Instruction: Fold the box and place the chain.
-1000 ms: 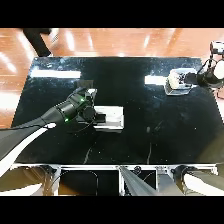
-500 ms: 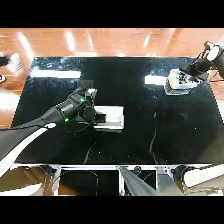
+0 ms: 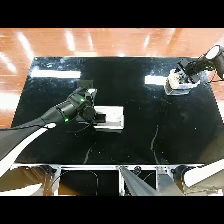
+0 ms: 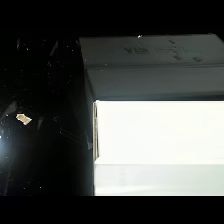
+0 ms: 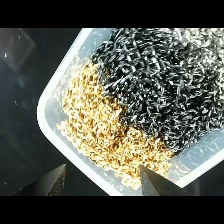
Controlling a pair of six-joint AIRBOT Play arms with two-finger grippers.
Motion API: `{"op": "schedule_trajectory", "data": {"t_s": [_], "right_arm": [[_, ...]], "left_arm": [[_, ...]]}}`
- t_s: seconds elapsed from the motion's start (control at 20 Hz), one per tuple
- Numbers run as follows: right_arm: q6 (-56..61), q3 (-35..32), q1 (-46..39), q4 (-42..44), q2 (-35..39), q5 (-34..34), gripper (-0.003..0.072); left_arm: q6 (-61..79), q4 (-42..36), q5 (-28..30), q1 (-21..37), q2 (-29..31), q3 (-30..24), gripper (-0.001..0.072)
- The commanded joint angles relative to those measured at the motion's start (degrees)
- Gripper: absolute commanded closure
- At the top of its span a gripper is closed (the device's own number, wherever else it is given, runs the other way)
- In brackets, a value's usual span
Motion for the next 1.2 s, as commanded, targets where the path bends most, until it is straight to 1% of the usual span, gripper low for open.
{"op": "schedule_trajectory", "data": {"t_s": [0.0,0.3,0.5,0.6,0.8,1.15], "right_arm": [[5.22,0.13,-0.28,2.34,-0.55,-0.70,0.0153],[6.75,0.13,-0.28,4.46,-3.30,-0.46,0.0154],[6.69,0.13,-0.39,4.72,-3.82,-3.96,0.0163],[5.38,0.13,-0.94,7.30,-3.82,-4.63,0.0162],[3.37,0.15,-2.51,11.37,-3.80,-3.52,0.0161],[1.75,0.81,-3.30,11.17,-3.10,-2.49,0.0161]], "left_arm": [[0.02,0.04,0.00,0.00,-0.04,0.00,0.0687],[0.02,0.04,0.02,0.00,-0.04,0.00,0.0687],[0.02,0.04,-0.02,0.00,-0.04,0.00,0.0687],[0.02,0.04,-0.02,0.00,-0.04,0.00,0.0686],[0.02,0.04,-0.02,0.00,-0.04,0.00,0.0687],[0.02,0.02,0.00,-0.02,-0.04,0.00,0.0687]]}}
